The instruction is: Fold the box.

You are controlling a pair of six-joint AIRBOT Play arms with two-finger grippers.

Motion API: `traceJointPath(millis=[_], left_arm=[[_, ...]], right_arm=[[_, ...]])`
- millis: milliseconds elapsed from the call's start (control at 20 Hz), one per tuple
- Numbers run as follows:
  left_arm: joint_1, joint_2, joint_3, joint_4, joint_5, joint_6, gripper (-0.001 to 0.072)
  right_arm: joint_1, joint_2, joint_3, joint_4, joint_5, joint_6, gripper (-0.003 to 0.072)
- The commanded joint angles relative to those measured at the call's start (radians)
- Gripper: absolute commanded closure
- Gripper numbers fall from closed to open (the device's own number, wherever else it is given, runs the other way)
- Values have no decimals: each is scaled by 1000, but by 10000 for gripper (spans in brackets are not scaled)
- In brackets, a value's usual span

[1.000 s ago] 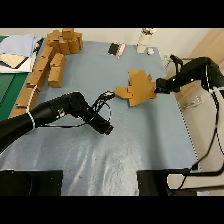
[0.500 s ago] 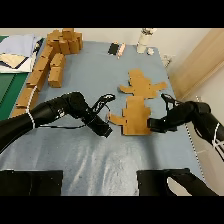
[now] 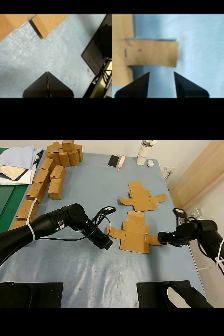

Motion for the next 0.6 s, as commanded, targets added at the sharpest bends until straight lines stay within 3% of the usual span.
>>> traceJointPath(millis=[0,200,450,500,550], left_arm=[[1,0,0,-3,0,-3,698],[1,0,0,-3,-2,-7,698],[1,0,0,-3,-4,-19,698],[1,0,0,-3,-3,-19,698],[1,0,0,-3,-3,-19,698]], right_arm=[[-210,-34,17,136,68,-139,232],[-367,-179,21,418,84,-398,232],[-379,-327,54,618,-22,-602,253],[-379,-330,55,651,-40,-636,318],[-379,-329,56,669,-51,-657,337]])
